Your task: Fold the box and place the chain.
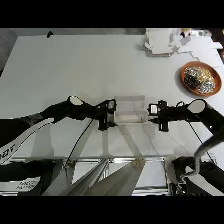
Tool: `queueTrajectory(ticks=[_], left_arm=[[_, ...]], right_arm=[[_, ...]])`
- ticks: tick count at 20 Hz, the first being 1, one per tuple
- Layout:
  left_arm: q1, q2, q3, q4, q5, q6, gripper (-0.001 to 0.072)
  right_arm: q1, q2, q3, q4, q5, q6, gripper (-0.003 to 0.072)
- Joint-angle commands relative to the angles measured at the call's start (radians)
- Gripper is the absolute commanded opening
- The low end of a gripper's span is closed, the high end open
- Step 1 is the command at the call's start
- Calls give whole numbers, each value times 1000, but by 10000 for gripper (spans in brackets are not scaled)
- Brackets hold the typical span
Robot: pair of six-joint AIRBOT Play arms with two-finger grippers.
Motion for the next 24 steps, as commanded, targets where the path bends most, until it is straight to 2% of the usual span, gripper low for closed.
queueTrajectory(ticks=[1, 5, 8, 11, 14, 24], left_arm=[[0, 0, 0, 0, 0, 0, 208], [0, 0, 0, 0, 0, 0, 208], [0, 0, 0, 0, 0, 0, 208], [0, 0, 0, 0, 0, 0, 208], [0, 0, 0, 0, 0, 0, 208], [0, 0, 0, 0, 0, 0, 208]], right_arm=[[0, -10, 1, 21, -32, -21, 225], [0, -18, 1, 63, -33, -44, 228], [0, -26, 1, 66, 10, -77, 223], [0, -26, 1, 68, 9, -78, 171], [0, -34, 1, 114, 6, -106, 155], [1, -53, 1, 238, 11, -181, 155]])
